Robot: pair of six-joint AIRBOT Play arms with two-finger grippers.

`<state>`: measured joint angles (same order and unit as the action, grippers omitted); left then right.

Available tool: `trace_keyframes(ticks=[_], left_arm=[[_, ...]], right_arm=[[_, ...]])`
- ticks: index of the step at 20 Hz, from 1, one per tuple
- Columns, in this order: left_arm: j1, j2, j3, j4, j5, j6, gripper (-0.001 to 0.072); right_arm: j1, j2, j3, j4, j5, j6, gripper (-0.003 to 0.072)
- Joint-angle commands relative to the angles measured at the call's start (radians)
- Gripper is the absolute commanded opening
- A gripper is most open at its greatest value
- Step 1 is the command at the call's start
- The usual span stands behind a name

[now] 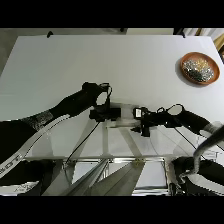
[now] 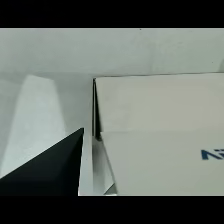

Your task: Fold the box and place the chain.

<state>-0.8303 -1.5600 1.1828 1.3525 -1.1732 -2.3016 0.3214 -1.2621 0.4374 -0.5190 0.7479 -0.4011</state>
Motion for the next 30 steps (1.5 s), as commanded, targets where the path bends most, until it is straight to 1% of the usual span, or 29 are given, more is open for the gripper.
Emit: trace_keyframes(ticks=[1, 2, 3, 5, 6, 7, 12, 13, 14, 15, 19, 20, 21, 22, 23, 24, 25, 27, 29, 30], left_arm=[[-0.03, -0.023, 0.009, 0.01, 0.011, -0.023, 0.0391], [-0.039, -0.031, 0.009, 0.013, 0.01, -0.037, 0.0385], [-0.048, -0.039, 0.009, 0.018, 0.01, -0.045, 0.0359], [-0.063, -0.051, 0.009, 0.031, 0.01, -0.079, 0.0244], [-0.065, -0.056, 0.009, 0.036, 0.011, -0.089, 0.022], [-0.065, -0.059, 0.008, 0.035, 0.013, -0.089, 0.0207], [-0.073, -0.059, 0.006, 0.036, 0.062, -0.111, 0.0201], [-0.076, -0.059, 0.004, 0.036, 0.07, -0.112, 0.0156], [-0.079, -0.059, 0.002, 0.036, 0.071, -0.112, 0.0051], [-0.081, -0.059, -0.001, 0.036, 0.07, -0.112, 0.0007], [-0.082, -0.059, -0.005, 0.034, 0.069, -0.15, 0.0007], [-0.085, -0.059, -0.005, 0.034, 0.069, -0.15, 0.0018], [-0.088, -0.059, -0.005, 0.034, 0.069, -0.15, 0.0043], [-0.093, -0.059, -0.005, 0.037, 0.069, -0.15, 0.0103], [-0.093, -0.059, -0.005, 0.04, 0.069, -0.15, 0.019], [-0.093, -0.059, -0.005, 0.04, 0.069, -0.15, 0.0227], [-0.093, -0.058, -0.005, 0.04, 0.068, -0.15, 0.0225], [-0.092, -0.057, -0.005, 0.04, 0.053, -0.15, 0.0165], [-0.09, -0.057, -0.005, 0.044, 0.03, -0.149, 0.003], [-0.09, -0.057, -0.005, 0.048, 0.023, -0.148, 0.0006]], right_arm=[[0.0, 0.001, 0.0, 0.0, 0.0, 0.0, 0.0419], [0.0, 0.001, 0.0, 0.0, 0.0, 0.0, 0.0419], [0.0, 0.001, 0.0, 0.0, 0.0, 0.0, 0.0419], [0.0, 0.001, 0.0, 0.0, 0.0, 0.0, 0.0419], [0.0, 0.001, 0.0, 0.0, 0.0, 0.0, 0.0419], [0.0, 0.001, 0.0, 0.0, 0.0, 0.0, 0.0419], [0.0, 0.001, 0.0, 0.0, 0.0, 0.0, 0.0419], [0.0, 0.001, 0.0, 0.0, 0.0, 0.0, 0.0419], [0.0, 0.001, 0.0, 0.0, 0.0, 0.0, 0.0419], [0.0, 0.001, 0.0, 0.0, 0.0, 0.0, 0.0419], [0.0, 0.001, 0.0, 0.0, 0.0, 0.0, 0.0419], [0.0, 0.001, 0.0, 0.0, 0.0, 0.0, 0.0419], [0.0, 0.001, 0.0, 0.0, 0.0, 0.0, 0.0419], [0.0, 0.001, 0.0, 0.0, 0.0, 0.0, 0.0419], [0.0, 0.001, 0.0, 0.0, 0.0, 0.0, 0.0419], [0.0, 0.001, 0.0, 0.0, 0.0, 0.0, 0.0419], [0.0, 0.001, 0.0, 0.0, 0.0, 0.0, 0.0419], [0.0, 0.001, 0.0, 0.0, 0.0, 0.0, 0.0419], [0.0, 0.001, 0.0, 0.0, 0.0, 0.0, 0.0419], [0.0, 0.001, 0.0, 0.0, 0.0, 0.0, 0.0419]])
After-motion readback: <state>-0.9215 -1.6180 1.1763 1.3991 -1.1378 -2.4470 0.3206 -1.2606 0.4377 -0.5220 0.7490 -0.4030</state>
